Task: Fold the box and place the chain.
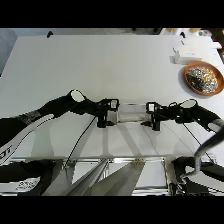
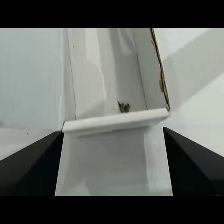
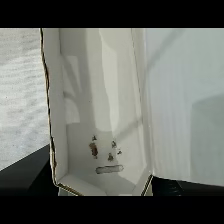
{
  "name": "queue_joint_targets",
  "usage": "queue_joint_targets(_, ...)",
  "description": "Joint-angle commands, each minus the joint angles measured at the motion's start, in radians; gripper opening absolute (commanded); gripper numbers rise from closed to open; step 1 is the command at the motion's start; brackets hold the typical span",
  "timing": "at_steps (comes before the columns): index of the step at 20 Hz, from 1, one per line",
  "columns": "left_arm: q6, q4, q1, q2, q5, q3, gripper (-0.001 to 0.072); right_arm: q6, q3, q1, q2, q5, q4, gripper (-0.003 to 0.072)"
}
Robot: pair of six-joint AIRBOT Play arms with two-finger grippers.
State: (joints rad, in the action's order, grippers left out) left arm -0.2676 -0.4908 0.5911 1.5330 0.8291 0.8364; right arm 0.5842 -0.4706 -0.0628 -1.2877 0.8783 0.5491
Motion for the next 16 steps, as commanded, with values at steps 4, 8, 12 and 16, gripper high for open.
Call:
queue_joint_targets(4,-0.006,0.053,0.034,0.024,-0.026,-0.001,0.0703,0.0,-0.001,0.0,0.001,0.0,0.0,0.0414)
queue_joint_targets(8,-0.005,0.066,0.034,0.024,-0.046,-0.001,0.07,0.0,-0.001,0.0,0.001,0.0,0.0,0.0414)
queue_joint_targets(12,-0.005,0.083,0.042,0.032,-0.052,-0.001,0.0666,0.0,-0.001,0.0,0.001,0.0,0.0,0.0414)
queue_joint_targets(16,-0.005,0.089,0.068,0.068,-0.054,-0.001,0.0362,0.0,-0.001,0.0,0.001,0.0,0.0,0.0414)
